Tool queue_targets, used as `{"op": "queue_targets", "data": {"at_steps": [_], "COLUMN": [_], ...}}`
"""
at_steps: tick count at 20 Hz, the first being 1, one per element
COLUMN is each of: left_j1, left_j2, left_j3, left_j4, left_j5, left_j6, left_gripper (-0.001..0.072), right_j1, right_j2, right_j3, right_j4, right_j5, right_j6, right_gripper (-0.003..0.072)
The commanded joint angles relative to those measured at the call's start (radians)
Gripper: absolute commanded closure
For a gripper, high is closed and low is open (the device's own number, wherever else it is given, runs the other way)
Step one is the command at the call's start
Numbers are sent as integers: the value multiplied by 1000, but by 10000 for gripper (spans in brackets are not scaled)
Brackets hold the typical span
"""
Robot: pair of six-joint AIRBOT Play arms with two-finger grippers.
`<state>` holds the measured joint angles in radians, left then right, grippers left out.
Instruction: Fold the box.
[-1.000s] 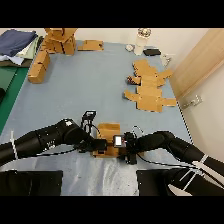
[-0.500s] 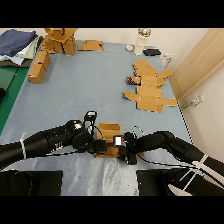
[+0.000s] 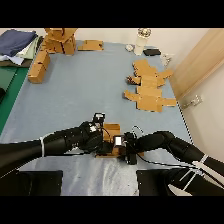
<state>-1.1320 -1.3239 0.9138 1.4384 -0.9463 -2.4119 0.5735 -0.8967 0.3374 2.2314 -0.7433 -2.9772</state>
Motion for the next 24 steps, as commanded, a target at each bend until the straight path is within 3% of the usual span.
{"op": "queue_targets", "data": {"at_steps": [1, 3, 9, 10, 11, 12, 24], "left_j1": [-15, -15, -34, -37, -37, -37, 8], "left_j2": [-33, -33, -33, -33, -33, -33, 87], "left_j3": [40, 45, 45, 45, 45, 45, 45], "left_j4": [50, 51, 38, 31, 25, 17, 25], "left_j5": [-63, -47, -41, -40, -43, -49, -138], "left_j6": [-78, -80, -91, -86, -87, -90, -91], "left_gripper": [422, 696, 693, 572, 202, 101, 120], "right_j1": [0, 0, 0, 0, 0, 0, 0], "right_j2": [0, 0, 0, 0, 0, 0, 0], "right_j3": [0, 0, 0, 0, 0, 0, 0], "right_j4": [1, 1, 1, 1, 1, 1, 1], "right_j5": [1, 1, 1, 1, 1, 1, 1], "right_j6": [0, 0, 0, 0, 0, 0, 0], "right_gripper": [124, 124, 123, 123, 124, 124, 123]}}
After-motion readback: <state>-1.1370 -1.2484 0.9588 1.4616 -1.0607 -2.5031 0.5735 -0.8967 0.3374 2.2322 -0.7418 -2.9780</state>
